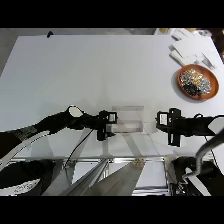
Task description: Fold the box and place the chain.
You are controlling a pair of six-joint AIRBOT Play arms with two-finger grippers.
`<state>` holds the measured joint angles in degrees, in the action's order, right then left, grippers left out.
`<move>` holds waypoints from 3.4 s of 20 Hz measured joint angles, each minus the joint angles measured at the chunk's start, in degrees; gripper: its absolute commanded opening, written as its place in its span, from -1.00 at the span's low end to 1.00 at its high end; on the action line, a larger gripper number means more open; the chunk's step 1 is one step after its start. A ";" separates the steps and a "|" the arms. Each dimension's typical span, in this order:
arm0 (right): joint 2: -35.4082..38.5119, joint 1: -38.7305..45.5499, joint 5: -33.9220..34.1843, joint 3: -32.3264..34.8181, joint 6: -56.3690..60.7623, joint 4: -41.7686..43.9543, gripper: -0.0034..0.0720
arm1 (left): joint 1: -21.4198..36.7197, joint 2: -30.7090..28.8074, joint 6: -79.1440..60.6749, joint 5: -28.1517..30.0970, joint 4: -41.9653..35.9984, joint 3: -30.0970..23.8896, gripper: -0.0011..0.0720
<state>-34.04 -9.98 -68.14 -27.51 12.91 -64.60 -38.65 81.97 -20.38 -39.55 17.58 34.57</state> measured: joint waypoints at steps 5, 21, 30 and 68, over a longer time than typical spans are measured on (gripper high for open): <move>-4.92 0.00 3.93 0.61 -7.52 -0.24 -0.27 | 0.00 0.00 0.02 -0.07 -0.02 0.00 -0.60; -22.25 -0.02 13.66 1.88 -25.09 11.74 -0.32 | 0.00 0.00 0.02 -0.11 -0.02 0.00 -0.60; -23.17 -0.02 16.22 4.83 -30.42 19.52 -0.32 | 0.00 0.00 0.02 -0.13 -0.02 0.00 -0.60; -12.15 -1.22 16.52 0.20 15.41 12.81 -0.86 | 0.00 0.00 0.02 -0.11 -0.04 0.00 -0.60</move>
<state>-46.19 -11.20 -51.62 -27.31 28.32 -51.79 -38.65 81.97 -20.36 -39.66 17.54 34.57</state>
